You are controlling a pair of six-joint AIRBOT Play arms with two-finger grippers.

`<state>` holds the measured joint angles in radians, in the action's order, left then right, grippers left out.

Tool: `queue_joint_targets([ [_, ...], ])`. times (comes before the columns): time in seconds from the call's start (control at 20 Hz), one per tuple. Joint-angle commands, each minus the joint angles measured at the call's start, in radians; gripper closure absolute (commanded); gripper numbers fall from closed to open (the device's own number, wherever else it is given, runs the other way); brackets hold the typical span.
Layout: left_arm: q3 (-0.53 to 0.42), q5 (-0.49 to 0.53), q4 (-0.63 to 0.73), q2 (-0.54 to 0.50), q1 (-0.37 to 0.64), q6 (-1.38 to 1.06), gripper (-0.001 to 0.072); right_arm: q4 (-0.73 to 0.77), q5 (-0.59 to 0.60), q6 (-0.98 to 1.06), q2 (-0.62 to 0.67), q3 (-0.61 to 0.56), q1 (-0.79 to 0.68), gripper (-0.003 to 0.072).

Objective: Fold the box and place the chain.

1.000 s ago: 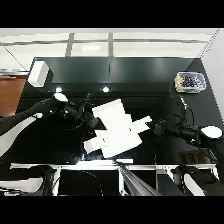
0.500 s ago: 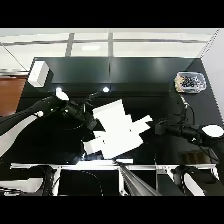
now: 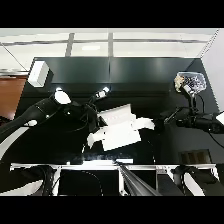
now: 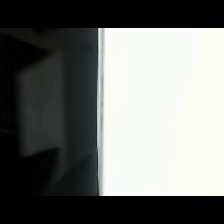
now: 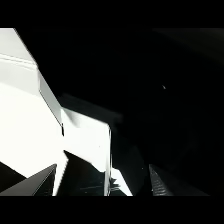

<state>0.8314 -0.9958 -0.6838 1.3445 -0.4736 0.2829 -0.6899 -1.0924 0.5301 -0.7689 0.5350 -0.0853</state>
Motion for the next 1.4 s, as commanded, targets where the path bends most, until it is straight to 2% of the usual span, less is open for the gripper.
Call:
queue_joint_targets([
  [0.0, -0.005, 0.13, -0.06, 0.008, -0.061, -0.179, 0.0684, -0.029, -0.014, -0.157, -0.001, 0.021, 0.076, 0.0016],
  [0.1, -0.005, 0.131, -0.068, 0.054, -0.052, -0.179, 0.0684, -0.029, 0.053, -0.157, -0.002, 0.008, 0.164, 0.0017],
  [0.25, -0.005, 0.097, -0.068, 0.079, -0.045, -0.179, 0.0684, -0.041, 0.22, -0.178, -0.003, -0.061, 0.29, 0.0017],
  [0.35, -0.005, 0.094, -0.085, 0.079, -0.046, -0.179, 0.0684, -0.116, 0.3, -0.199, -0.003, -0.108, 0.348, 0.0017],
  [0.5, -0.005, 0.084, -0.111, 0.079, -0.047, -0.179, 0.0684, -0.208, 0.311, -0.2, -0.003, -0.163, 0.393, 0.0017],
  [0.8, -0.005, 0.074, -0.113, 0.079, -0.046, -0.179, 0.0684, -0.204, 0.334, -0.251, -0.035, -0.225, 0.51, 0.0018],
  [1.0, -0.005, 0.075, -0.113, 0.079, -0.046, -0.179, 0.0684, -0.088, 0.335, -0.343, -0.109, -0.225, 0.594, 0.0017],
  [1.2, -0.005, 0.075, -0.113, 0.079, -0.046, -0.179, 0.0683, -0.077, 0.495, -0.352, -0.128, -0.225, 0.741, 0.0017],
  [1.35, -0.005, 0.075, -0.112, 0.079, -0.046, -0.179, 0.0683, -0.077, 0.543, -0.312, -0.128, -0.225, 0.784, 0.0017],
])
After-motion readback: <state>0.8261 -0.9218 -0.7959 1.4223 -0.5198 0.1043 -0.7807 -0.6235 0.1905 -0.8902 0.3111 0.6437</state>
